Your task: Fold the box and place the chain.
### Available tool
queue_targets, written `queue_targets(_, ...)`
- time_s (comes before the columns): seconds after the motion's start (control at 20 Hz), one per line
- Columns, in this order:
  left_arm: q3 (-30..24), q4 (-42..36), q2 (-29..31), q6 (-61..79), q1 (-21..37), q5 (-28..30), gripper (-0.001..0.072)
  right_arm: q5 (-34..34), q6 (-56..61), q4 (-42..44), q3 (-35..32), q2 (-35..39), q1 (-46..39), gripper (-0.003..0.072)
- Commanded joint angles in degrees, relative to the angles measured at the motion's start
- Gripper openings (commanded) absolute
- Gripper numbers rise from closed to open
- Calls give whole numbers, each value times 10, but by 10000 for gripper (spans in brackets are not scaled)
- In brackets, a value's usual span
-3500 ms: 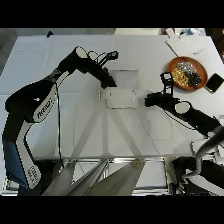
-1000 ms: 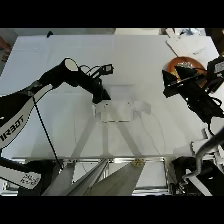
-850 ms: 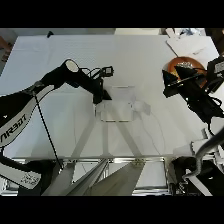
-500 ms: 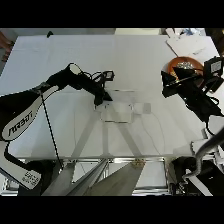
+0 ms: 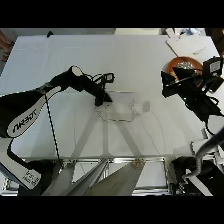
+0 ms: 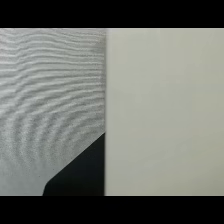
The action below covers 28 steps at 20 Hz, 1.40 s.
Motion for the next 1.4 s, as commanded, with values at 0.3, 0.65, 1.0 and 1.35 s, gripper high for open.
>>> queue_targets(0.3, 0, 3, -6, 0, 0, 6, 5, 0, 0, 0, 1, 0, 0, 430)
queue_targets(0.65, 0, 3, -5, 0, 0, 6, 5, 195, -19, -76, 53, 2, 0, 514)
queue_targets(1.0, 0, 3, -5, 0, 0, 6, 11, 517, -231, -112, 114, 2, 0, 651)
queue_targets(1.35, 0, 3, -5, 0, 0, 6, 12, 577, -225, -113, 114, 2, 0, 653)
